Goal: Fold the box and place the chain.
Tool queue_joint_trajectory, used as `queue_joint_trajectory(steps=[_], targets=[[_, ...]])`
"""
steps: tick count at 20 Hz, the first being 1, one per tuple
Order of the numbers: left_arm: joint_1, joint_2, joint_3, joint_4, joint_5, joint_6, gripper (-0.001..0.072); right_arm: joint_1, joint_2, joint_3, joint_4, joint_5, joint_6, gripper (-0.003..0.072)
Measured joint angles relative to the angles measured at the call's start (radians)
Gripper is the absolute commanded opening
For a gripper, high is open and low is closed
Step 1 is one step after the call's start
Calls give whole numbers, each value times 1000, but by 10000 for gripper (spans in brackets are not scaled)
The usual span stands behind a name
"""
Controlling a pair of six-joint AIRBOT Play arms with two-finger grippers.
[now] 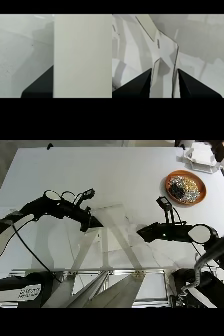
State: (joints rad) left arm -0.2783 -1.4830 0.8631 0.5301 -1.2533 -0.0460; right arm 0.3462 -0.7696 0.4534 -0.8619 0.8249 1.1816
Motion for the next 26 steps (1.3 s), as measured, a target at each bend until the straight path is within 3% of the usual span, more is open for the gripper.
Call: queue_joint_trajectory(steps=[4, 7, 11, 17, 26], targets=[[-98, 95, 0, 130, 29, 9, 2, 0, 5, 62, -55, 92, 30, 369], [-160, 123, 0, 145, 58, 1, 1, 0, 33, 87, -154, 176, 90, 370], [-204, 132, 0, 141, 178, -2, 2, 0, 105, 98, -287, 266, 153, 369], [-220, 72, 0, 70, 296, 49, 3, 0, 174, 101, -376, 303, 174, 369], [-223, -21, 0, -39, 335, 143, 4, 0, 187, 101, -407, 311, 180, 367]])
